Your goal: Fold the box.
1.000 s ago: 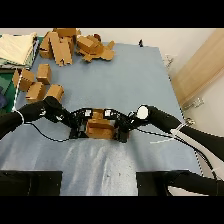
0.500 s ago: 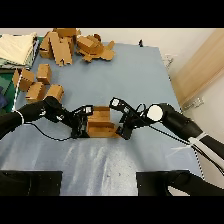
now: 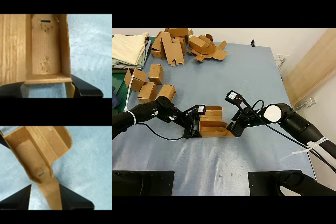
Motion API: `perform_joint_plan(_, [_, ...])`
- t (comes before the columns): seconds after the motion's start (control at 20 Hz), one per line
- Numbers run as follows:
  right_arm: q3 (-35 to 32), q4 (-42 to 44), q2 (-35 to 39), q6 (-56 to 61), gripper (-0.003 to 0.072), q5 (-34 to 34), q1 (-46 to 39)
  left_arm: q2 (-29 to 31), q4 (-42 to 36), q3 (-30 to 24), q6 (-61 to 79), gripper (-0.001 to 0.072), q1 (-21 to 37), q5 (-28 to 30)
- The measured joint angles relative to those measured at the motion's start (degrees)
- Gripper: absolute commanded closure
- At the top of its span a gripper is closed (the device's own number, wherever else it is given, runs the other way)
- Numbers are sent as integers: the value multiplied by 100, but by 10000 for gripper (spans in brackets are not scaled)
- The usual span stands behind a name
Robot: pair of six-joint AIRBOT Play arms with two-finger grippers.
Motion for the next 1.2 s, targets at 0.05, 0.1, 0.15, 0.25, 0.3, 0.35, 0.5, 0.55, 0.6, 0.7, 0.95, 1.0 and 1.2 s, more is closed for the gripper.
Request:
perform_joint_plan(0.05, [0,57,0,9,134,11,0,0,-33,0,4,246,-7,70])
perform_joint_plan(0.1, [0,94,-2,20,134,15,0,0,-42,0,24,246,-7,94])
perform_joint_plan(0.15, [0,118,-2,35,134,17,0,0,-35,0,138,246,-4,103])
perform_joint_plan(0.25, [0,160,-4,46,134,15,0,-2,-17,4,461,246,0,155])
perform_joint_plan(0.3, [0,177,-4,52,134,9,0,-2,-7,4,656,246,0,179])
perform_joint_plan(0.35, [0,190,-4,57,134,2,0,-2,0,7,837,246,0,190])
perform_joint_plan(0.5, [0,216,-4,61,134,-33,0,-2,2,4,1226,246,0,208])
perform_joint_plan(0.55, [0,256,-4,61,135,-52,0,-2,7,4,1307,246,0,219])
perform_joint_plan(0.6, [0,330,-4,63,136,-79,0,-2,13,4,1362,246,0,234])
perform_joint_plan(0.7, [0,560,-4,63,136,-125,0,-2,17,7,1381,246,0,258])
perform_joint_plan(0.95, [0,828,-4,63,136,-181,2,0,42,15,1141,246,-44,308])
perform_joint_plan(1.0, [0,846,-4,63,149,-184,2,0,44,22,1104,246,-48,313])
perform_joint_plan(1.2, [0,903,-33,63,365,-278,2,42,52,44,935,246,-66,361])
